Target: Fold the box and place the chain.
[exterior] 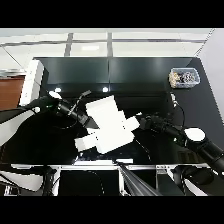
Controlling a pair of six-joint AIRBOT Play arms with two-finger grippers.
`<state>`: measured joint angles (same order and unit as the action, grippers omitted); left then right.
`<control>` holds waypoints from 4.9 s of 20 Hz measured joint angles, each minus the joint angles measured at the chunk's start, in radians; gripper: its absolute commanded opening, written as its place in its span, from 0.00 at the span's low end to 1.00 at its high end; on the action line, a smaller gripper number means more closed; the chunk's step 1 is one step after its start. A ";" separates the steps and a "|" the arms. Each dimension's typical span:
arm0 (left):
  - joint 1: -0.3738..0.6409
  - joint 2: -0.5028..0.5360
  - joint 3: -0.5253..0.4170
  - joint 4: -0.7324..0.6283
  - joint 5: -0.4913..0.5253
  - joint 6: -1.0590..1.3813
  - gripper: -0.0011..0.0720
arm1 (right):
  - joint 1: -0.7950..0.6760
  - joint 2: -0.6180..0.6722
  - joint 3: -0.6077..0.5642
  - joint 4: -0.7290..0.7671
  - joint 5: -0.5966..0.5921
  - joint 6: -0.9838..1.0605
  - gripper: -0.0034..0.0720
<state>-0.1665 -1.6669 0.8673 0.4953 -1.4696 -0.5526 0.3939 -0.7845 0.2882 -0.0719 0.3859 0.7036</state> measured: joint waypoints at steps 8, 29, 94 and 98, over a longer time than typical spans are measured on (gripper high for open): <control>-0.037 0.119 -0.017 0.030 0.011 0.020 0.05 | -0.097 0.001 0.181 -0.449 0.261 -0.001 0.81; -0.323 0.246 -0.093 0.174 0.650 0.599 0.06 | -0.095 -0.013 0.192 -0.952 0.474 -0.253 0.85; -0.352 0.233 -0.090 0.177 0.625 0.606 0.06 | 0.031 -0.391 0.229 -0.521 0.386 -0.943 0.98; -0.352 0.233 -0.089 0.175 0.626 0.605 0.06 | 0.022 -0.402 0.229 -0.529 0.380 -0.946 0.98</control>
<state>-0.5182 -1.4342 0.7780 0.6708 -0.8440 0.0525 0.4156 -1.1862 0.5167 -0.6006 0.7654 -0.2428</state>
